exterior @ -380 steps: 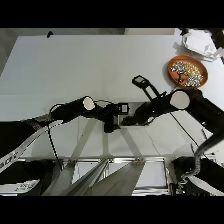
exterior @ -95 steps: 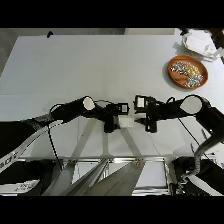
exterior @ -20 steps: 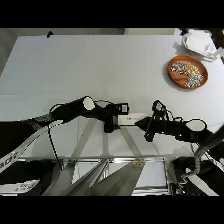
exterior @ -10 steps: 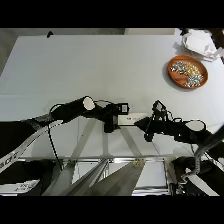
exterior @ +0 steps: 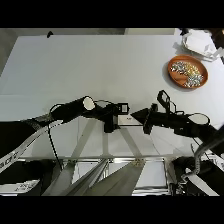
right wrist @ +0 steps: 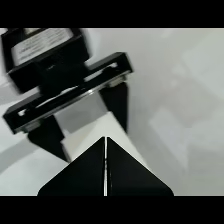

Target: Fold the box and place the chain.

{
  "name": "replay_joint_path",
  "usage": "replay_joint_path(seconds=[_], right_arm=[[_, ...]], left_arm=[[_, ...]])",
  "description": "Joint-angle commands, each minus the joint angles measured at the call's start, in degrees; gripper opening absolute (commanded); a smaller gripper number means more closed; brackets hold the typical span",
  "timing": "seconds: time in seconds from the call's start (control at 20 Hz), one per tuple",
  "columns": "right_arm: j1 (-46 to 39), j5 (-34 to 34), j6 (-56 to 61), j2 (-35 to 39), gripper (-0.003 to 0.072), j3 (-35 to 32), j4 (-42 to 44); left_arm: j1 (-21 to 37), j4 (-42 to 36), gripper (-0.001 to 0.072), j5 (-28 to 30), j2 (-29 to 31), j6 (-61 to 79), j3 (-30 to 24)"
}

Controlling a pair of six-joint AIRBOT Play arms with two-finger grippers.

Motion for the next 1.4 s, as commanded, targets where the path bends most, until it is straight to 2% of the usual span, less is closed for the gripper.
replay_joint_path(seconds=[0.0,0.15,0.25,0.4,0.6,0.75,1.0,1.35], right_arm=[[-2.84,-0.98,32.70,0.04,0.0015,9.88,-30.40],[-7.74,7.10,55.71,0.04,0.0013,17.55,-58.23],[-11.61,12.37,64.41,0.02,0.0016,19.50,-67.56],[-17.88,20.02,77.66,-0.61,0.0016,19.54,-75.78],[-24.28,26.34,81.48,-1.07,0.0016,19.54,-76.98],[-25.05,29.03,82.31,-1.05,0.0017,19.52,-76.24],[-25.05,29.59,82.27,-1.05,0.0017,19.52,-70.40],[-25.05,30.03,82.23,-1.05,0.0017,19.52,-69.85]], left_arm=[[0.02,0.04,0.0344,0.04,0.04,0.04,0.02],[0.02,0.04,0.0344,0.04,0.04,0.04,0.02],[0.02,0.04,0.0344,0.02,0.04,0.04,0.02],[0.02,0.04,0.0344,0.02,0.04,0.04,0.04],[-0.11,-0.28,0.0340,1.14,0.04,0.04,0.04],[-0.13,-0.26,0.0341,-0.04,0.04,0.02,0.04],[0.15,0.28,0.0337,0.76,0.13,0.24,0.04],[0.28,0.28,0.0342,-1.55,1.11,0.28,0.04]])
